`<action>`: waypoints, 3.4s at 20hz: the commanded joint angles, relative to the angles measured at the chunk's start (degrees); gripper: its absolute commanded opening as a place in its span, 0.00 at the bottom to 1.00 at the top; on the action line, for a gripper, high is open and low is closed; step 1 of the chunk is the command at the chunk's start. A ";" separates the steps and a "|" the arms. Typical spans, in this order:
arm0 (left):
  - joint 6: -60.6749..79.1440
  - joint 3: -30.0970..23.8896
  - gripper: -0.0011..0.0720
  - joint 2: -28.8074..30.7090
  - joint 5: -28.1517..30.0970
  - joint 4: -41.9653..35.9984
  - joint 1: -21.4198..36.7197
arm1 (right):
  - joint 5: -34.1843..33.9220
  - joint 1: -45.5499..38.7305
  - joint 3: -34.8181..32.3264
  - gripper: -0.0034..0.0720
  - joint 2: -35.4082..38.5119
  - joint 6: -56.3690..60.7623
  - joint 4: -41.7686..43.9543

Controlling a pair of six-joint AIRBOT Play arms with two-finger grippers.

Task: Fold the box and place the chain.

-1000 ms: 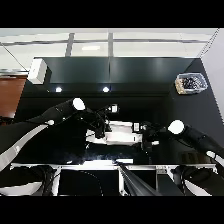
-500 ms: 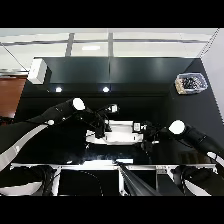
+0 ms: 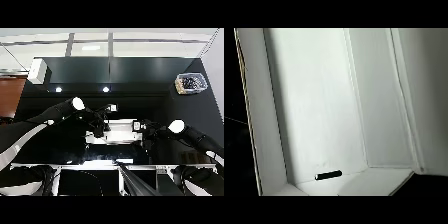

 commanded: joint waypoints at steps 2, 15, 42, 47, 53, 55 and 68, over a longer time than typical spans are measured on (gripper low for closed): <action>4.33 1.01 0.04 0.87 -2.93 -0.04 -0.37 | 0.72 0.04 0.04 0.88 -0.07 -1.46 0.68; 6.27 1.09 0.04 1.03 -0.81 3.39 -2.51 | 0.50 0.04 0.04 0.88 -0.07 -1.46 1.14; -25.77 6.03 0.90 8.44 -7.06 29.16 -1.18 | -3.67 0.04 0.02 0.70 -0.09 -2.51 0.28; -38.49 6.03 0.68 14.78 -12.79 30.97 3.52 | -3.61 0.04 0.02 0.32 -0.09 -2.75 0.31; -51.19 3.34 0.04 16.76 -33.53 19.67 4.52 | -1.73 0.04 0.02 0.30 -0.09 -2.71 0.55; -51.47 -0.72 0.04 16.76 -28.39 8.24 2.10 | -1.75 0.04 0.02 0.30 -0.09 -2.71 0.55; -33.62 -7.21 0.04 9.92 19.30 -22.86 -1.42 | -1.42 0.04 0.02 0.30 -0.09 -2.71 0.94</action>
